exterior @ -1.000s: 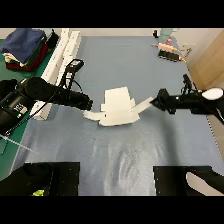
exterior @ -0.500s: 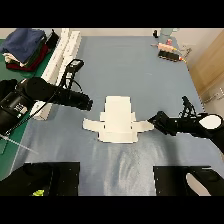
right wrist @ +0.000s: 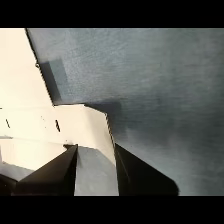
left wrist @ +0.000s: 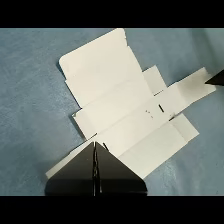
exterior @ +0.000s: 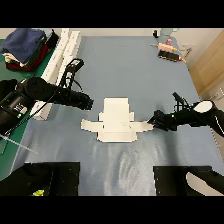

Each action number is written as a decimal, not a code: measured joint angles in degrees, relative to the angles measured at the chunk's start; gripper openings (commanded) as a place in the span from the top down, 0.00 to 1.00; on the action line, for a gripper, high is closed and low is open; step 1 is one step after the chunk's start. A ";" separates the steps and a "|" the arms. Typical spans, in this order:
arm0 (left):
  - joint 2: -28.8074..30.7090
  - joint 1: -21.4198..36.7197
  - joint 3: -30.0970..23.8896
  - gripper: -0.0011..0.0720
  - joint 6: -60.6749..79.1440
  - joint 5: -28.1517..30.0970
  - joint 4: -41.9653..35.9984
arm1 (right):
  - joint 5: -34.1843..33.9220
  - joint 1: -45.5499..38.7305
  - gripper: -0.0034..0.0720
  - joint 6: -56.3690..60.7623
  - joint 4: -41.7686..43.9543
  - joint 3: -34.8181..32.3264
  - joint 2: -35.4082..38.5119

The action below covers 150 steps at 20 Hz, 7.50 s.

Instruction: Fold the box.

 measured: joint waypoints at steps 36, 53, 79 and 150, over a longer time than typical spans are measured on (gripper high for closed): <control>-16.98 22.38 -1.73 0.10 5.07 -19.54 -17.20 | -7.52 14.08 0.96 -33.31 16.11 -7.21 0.63; -38.80 18.16 3.37 0.50 34.38 -24.02 -33.35 | -7.19 15.17 0.95 -33.29 15.76 -8.07 2.27; -39.26 14.43 6.99 0.97 38.32 -27.15 -26.12 | -7.08 15.19 0.91 -32.02 13.68 -8.07 2.27; -7.30 -20.74 -16.09 0.97 82.49 38.38 -32.81 | -11.47 5.44 0.64 2.45 -16.57 13.99 6.62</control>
